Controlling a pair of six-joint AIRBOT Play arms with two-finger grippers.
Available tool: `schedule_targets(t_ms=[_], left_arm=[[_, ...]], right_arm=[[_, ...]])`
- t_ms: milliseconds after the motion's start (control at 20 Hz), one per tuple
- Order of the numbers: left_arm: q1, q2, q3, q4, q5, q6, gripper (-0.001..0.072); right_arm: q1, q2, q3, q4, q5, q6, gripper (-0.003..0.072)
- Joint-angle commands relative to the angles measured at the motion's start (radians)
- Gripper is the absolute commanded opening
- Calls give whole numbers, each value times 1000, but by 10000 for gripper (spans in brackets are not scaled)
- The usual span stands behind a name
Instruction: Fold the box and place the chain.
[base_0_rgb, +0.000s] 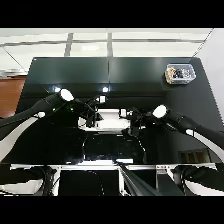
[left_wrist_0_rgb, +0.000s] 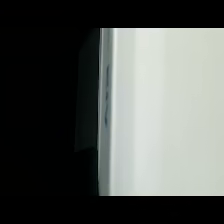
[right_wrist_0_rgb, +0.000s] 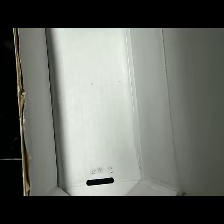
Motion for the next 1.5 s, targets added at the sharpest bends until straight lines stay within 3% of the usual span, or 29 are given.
schedule_targets(t_ms=[0,50,100,250,300,350,400,450,700,850,900,950,1000,1050,1100,1250,1450], left_arm=[[0,0,1,-1,1,-1,29],[0,0,1,0,1,-1,28],[0,0,1,0,1,-1,28],[0,2,2,-1,-2,-32,54],[0,7,2,0,-3,-45,221],[3,18,2,5,-2,-60,460],[10,32,2,10,-4,-77,622],[22,51,2,23,-4,-108,712],[126,199,2,256,-66,-356,709],[199,243,2,256,-224,-513,687],[209,241,0,231,-303,-546,611],[209,239,-2,213,-378,-563,445],[202,232,-2,182,-450,-562,175],[193,223,-2,143,-496,-560,30],[180,206,-2,83,-525,-560,28],[116,155,-3,-95,-438,-550,28],[80,117,-2,-236,-113,-551,28]], right_arm=[[2,0,0,-10,-9,4,703],[2,0,0,-10,-9,3,702],[2,0,0,-10,-9,4,608],[2,0,0,-10,-8,3,586],[2,0,0,-10,-9,4,530],[2,0,0,-8,-10,4,473],[2,0,0,-8,-10,4,473],[2,0,0,-8,-10,5,473],[2,0,0,-8,-10,4,472],[2,0,0,-8,-10,4,472],[2,0,0,-8,-10,4,473],[2,0,0,-8,-10,4,472],[2,0,0,-8,-10,4,473],[2,0,0,-9,-10,4,473],[2,0,0,-8,-10,4,473],[2,0,0,-9,-10,4,473],[2,0,0,-8,-10,4,473]])
